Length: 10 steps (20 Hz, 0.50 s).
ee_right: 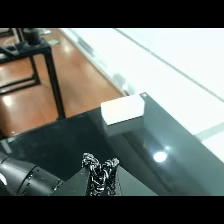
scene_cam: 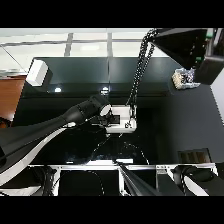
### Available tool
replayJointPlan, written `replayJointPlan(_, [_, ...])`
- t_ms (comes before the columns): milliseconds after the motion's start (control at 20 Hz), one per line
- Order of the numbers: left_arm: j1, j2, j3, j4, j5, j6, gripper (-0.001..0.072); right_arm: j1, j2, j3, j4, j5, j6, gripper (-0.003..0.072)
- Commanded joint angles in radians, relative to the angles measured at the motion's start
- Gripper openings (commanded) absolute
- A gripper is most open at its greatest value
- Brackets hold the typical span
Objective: Fold the box and place the chain.
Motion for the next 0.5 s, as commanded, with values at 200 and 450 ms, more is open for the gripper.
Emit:
replayJointPlan(200, [0.0,0.0,0.0,0.0,0.0,0.0,0.0031,0.001,-0.081,-0.131,-0.039,0.103,0.117,0.0007])
replayJointPlan(450, [0.0,0.0,0.0,0.0,0.0,0.0,0.0031,0.001,-0.081,-0.445,-0.071,0.033,0.144,0.0008])
